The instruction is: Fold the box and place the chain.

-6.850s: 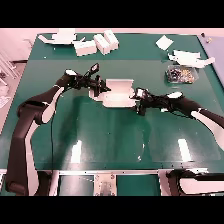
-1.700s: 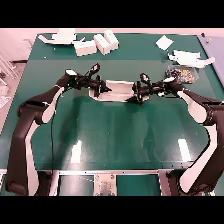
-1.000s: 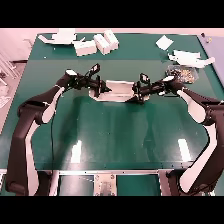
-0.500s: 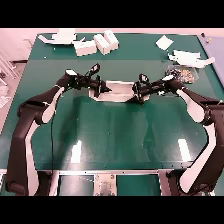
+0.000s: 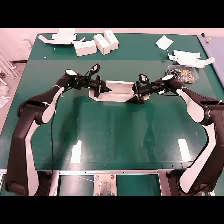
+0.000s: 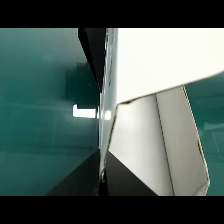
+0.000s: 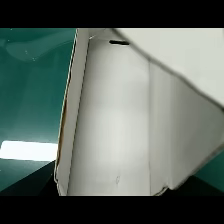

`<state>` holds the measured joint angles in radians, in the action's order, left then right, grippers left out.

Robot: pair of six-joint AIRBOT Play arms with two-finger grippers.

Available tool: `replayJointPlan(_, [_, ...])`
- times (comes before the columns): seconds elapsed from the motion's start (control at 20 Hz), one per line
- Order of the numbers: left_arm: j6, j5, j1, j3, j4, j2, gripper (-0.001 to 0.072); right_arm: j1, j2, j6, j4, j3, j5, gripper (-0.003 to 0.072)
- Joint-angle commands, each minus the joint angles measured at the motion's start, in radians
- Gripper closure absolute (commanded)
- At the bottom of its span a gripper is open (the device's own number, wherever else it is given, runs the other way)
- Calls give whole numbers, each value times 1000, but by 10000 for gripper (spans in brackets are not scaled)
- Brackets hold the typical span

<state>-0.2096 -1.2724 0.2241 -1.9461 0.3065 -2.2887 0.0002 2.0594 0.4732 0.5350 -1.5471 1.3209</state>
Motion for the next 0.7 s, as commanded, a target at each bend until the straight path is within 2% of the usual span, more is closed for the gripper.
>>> replayJointPlan(0.0, [0,0,0,0,0,-1,679,0,0,2,0,-1,14,193])
replayJointPlan(0.65, [0,1,0,0,0,-1,679,0,0,1,-3,0,27,192])
